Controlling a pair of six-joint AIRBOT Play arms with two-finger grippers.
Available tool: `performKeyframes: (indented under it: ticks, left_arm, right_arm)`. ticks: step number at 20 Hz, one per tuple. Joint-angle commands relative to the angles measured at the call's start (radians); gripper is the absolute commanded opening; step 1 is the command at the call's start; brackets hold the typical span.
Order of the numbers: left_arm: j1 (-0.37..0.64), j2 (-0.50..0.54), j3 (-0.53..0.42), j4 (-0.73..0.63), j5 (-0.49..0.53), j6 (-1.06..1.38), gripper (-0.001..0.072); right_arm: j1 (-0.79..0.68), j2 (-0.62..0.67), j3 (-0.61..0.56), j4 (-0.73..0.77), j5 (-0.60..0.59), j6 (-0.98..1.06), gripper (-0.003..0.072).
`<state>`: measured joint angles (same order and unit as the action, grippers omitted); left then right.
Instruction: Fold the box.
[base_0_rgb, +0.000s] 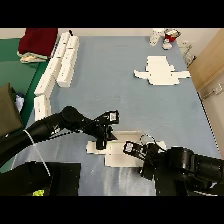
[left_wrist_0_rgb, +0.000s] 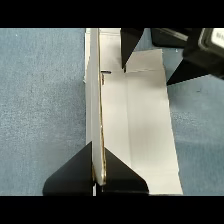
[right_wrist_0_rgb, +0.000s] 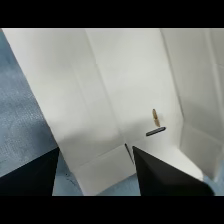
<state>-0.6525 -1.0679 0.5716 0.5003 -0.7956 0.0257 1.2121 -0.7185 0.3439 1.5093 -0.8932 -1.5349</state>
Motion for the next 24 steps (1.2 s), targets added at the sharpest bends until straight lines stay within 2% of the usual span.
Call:
performKeyframes:
  ticks: [1, 7, 16, 24]
  left_arm:
    - [-0.001, 0.0, 0.0, 0.0, -0.001, 0.0, 0.0014]
    - [-0.001, 0.0, 0.0, 0.0, 0.0, 0.0, 0.0014]
    - [-0.001, 0.0, 0.0, 0.0, 0.0, 0.0, 0.0014]
    - [-0.001, 0.0, 0.0, 0.0, 0.0, 0.0, 0.0014]
  right_arm:
    - [0.005, 0.0, 0.029, -0.1, 0.004, 0.06, 0.0716]
    - [0.004, 0.041, 0.075, -0.212, -0.069, 0.181, 0.0715]
    - [0.004, 0.04, 0.139, -0.213, -0.181, 0.2, 0.0716]
    - [-0.012, 0.041, 0.137, -0.26, -0.186, 0.187, 0.072]
